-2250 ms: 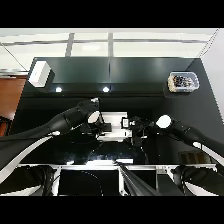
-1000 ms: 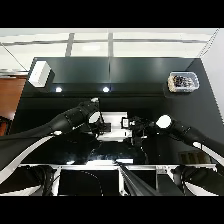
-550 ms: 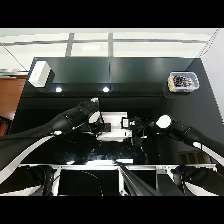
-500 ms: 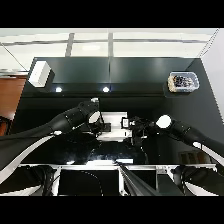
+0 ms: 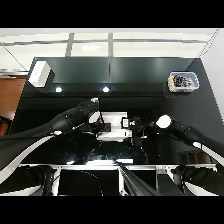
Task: Fold the box and place the chain.
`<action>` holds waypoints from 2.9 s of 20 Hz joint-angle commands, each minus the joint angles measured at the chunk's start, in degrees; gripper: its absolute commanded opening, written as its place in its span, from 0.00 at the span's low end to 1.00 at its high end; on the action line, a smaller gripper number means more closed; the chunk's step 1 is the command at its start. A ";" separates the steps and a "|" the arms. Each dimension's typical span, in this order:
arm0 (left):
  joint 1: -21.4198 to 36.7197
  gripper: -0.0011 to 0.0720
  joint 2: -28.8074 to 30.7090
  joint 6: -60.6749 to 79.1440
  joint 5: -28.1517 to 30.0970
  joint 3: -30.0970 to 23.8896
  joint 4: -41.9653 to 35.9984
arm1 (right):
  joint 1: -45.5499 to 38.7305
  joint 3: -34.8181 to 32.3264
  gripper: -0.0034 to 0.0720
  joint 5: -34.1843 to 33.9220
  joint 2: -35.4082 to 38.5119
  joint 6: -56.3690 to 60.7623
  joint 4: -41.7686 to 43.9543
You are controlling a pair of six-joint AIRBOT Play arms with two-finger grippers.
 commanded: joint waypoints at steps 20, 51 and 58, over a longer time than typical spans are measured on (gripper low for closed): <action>0.04 0.05 0.02 0.22 -0.39 0.00 0.31 | -0.04 0.09 0.89 0.68 7.19 4.66 -12.94; 0.04 0.05 0.02 0.20 -0.37 0.00 0.22 | 4.61 -0.07 0.31 -4.90 4.24 4.72 1.66; 0.04 0.05 0.02 0.17 -0.35 0.00 0.22 | 4.61 -0.07 0.56 -4.98 4.22 5.14 1.66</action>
